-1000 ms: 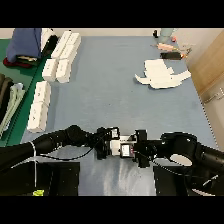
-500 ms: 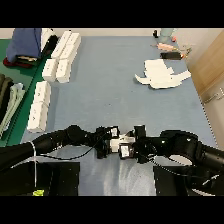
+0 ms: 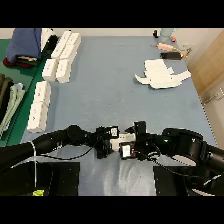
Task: Fold the box.
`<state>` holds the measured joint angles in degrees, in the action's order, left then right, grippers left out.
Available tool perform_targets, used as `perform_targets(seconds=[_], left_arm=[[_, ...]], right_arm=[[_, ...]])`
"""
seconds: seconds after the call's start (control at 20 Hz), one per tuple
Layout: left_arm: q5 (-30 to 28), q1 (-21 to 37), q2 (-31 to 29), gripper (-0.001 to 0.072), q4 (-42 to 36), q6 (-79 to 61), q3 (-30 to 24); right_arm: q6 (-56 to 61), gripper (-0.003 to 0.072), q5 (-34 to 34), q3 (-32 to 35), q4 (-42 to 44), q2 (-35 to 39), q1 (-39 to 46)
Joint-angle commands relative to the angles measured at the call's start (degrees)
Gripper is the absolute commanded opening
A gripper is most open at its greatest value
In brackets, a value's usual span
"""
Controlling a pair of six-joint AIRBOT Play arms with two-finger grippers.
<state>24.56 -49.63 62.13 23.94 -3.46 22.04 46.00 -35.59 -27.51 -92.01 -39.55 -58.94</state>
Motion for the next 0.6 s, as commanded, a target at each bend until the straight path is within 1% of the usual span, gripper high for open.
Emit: perform_targets(seconds=[0.0,0.15,0.25,0.35,0.4,0.55], left_arm=[[0.02,-0.04,0.0,0.0465,0.07,-0.09,0.04],[0.02,-0.04,0.0,0.0465,0.07,-0.09,0.04],[0.02,-0.04,0.0,0.0465,0.07,-0.09,0.04],[0.02,-0.04,0.0,0.0465,0.07,-0.09,0.04],[0.02,-0.04,0.0,0.0465,0.07,-0.09,0.04],[0.02,-0.04,0.0,0.0465,0.07,-0.09,0.04]], right_arm=[[0.02,0.0501,1.29,-0.17,-3.28,0.09,0.07],[0.04,0.0488,2.03,-0.17,-3.54,0.02,0.07],[0.02,0.0401,1.92,-0.15,-2.4,-0.48,0.04],[0.0,0.0396,1.88,-0.13,-0.5,-1.51,0.02],[0.0,0.0367,1.75,-0.13,0.92,-2.03,0.0],[-0.04,0.0366,1.55,-0.13,3.93,-2.84,0.0]])
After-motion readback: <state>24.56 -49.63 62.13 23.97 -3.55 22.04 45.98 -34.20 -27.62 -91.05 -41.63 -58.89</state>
